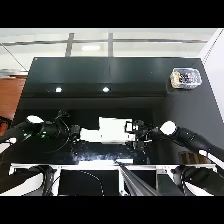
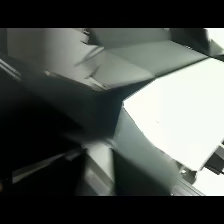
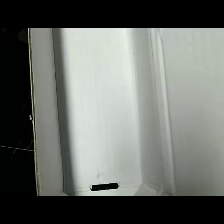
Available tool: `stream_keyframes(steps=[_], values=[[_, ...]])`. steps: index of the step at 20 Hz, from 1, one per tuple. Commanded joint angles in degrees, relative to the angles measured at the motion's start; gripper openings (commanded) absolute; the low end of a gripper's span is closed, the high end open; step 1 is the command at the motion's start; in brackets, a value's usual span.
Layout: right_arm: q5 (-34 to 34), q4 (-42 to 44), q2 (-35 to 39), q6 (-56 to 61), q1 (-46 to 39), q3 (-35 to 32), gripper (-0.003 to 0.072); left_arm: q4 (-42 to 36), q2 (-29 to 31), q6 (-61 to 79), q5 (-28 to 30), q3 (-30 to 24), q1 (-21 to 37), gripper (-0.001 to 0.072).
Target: Fold the box and place the chain.
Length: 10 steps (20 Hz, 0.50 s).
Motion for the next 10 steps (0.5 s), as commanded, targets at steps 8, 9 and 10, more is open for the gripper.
stream_keyframes(steps=[8,9,10], values=[[0.02,0.0,-0.04,0.02,0.02,-0.02,0.0186,-0.17,-0.11,2.69,-8.46,6.71,-2.14,0.0702],[0.02,0.02,-0.04,0.02,0.02,0.0,0.0187,-0.2,0.28,2.27,-8.17,7.37,-3.21,0.0702],[0.02,0.0,-0.04,0.02,0.02,-0.02,0.0187,-0.17,1.03,1.53,-7.39,8.0,-4.46,0.0702]])
